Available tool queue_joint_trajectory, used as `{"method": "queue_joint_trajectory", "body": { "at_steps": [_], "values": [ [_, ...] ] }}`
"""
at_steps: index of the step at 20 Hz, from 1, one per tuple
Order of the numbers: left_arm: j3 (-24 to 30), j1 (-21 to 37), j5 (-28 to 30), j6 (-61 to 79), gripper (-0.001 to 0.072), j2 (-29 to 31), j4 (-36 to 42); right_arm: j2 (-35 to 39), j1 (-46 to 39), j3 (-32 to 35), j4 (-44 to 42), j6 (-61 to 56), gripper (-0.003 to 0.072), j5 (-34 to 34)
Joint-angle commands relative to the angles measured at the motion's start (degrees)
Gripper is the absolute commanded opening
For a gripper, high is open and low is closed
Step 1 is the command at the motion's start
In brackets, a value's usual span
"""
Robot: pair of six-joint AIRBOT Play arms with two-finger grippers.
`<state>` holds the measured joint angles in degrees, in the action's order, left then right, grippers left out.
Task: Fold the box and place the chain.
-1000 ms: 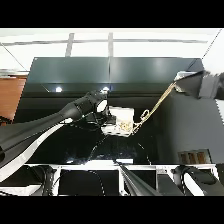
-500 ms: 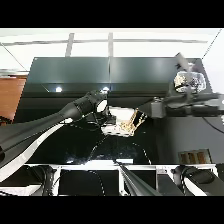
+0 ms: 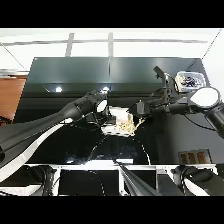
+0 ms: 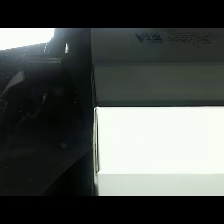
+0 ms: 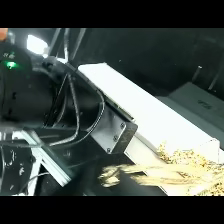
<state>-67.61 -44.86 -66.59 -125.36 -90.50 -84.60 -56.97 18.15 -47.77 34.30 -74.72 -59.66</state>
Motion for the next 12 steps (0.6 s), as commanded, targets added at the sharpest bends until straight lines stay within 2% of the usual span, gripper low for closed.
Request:
{"method": "queue_joint_trajectory", "body": {
  "at_steps": [1, 2, 5, 6, 9, 10, 11, 12],
  "values": [
    [0.0, 0.0, 0.0, 0.0, 0.0029, 0.0, 0.0, -0.6, -1.4, 0.0, 0.5, -1.7, 0.0405, -1.7],
    [0.0, 0.0, 0.0, 0.0, 0.0029, 0.0, 0.0, 0.0, -3.5, 0.0, 1.9, -1.4, 0.0405, -3.8],
    [0.0, 0.0, 0.0, 0.0, 0.0029, 0.0, 0.0, 5.0, -8.8, 1.2, 15.0, -0.5, 0.0405, -8.0],
    [0.0, 0.0, 0.0, 0.0, 0.0029, 0.0, 0.0, 7.2, -8.9, 3.2, 18.3, -0.2, 0.0405, -6.8],
    [0.0, 0.0, 0.0, 0.0, 0.0029, 0.0, 0.0, 11.3, -8.4, 13.5, 21.7, 3.7, 0.0412, 4.2],
    [0.0, 0.0, 0.0, 0.0, 0.0029, 0.0, 0.0, 11.2, -7.7, 16.9, 21.8, 5.6, 0.0588, 8.5],
    [0.0, 0.0, 0.0, 0.0, 0.0029, 0.0, 0.0, 11.1, -6.6, 19.7, 22.4, 6.1, 0.0710, 12.4],
    [0.0, 0.0, 0.0, 0.0, 0.0029, 0.0, 0.0, 11.1, -5.1, 21.7, 22.6, 8.0, 0.0720, 15.1]
  ]
}}
